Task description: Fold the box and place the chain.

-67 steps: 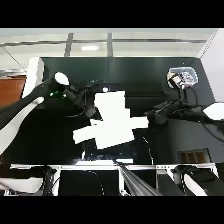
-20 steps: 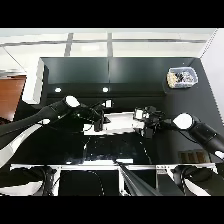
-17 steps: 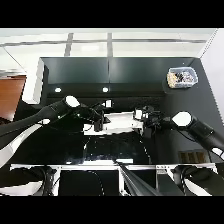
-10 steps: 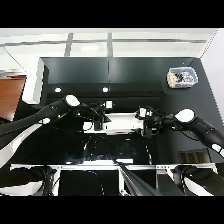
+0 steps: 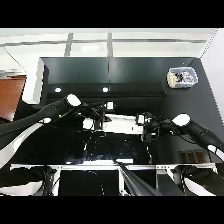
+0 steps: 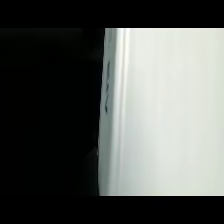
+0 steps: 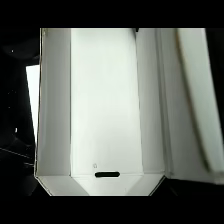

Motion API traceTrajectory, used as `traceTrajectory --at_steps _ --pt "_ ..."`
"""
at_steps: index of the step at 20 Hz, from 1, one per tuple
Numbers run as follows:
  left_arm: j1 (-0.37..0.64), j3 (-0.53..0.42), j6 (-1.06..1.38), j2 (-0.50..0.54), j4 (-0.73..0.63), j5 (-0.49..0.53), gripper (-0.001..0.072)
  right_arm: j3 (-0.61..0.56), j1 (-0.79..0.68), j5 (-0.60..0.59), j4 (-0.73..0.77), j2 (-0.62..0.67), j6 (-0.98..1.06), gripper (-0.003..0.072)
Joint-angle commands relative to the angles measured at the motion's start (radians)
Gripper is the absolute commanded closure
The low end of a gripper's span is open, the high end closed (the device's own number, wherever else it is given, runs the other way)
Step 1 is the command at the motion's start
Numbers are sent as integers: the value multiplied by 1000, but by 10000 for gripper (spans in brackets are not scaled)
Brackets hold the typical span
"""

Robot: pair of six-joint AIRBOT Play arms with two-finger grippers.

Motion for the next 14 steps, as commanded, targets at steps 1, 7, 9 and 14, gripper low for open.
traceTrajectory --at_steps 1,7,9,14 --pt "0 1 -7 0 -1 0 684 2 5 -7 15 -33 -39 -21" --pt "0 1 -10 0 -2 -1 684 34 8 -18 -14 -67 24 -21" --pt "0 1 -15 0 -2 -2 684 49 8 -19 -29 -82 60 -21" --pt "0 1 -41 0 -6 -37 684 58 14 -25 -50 -92 92 -21"
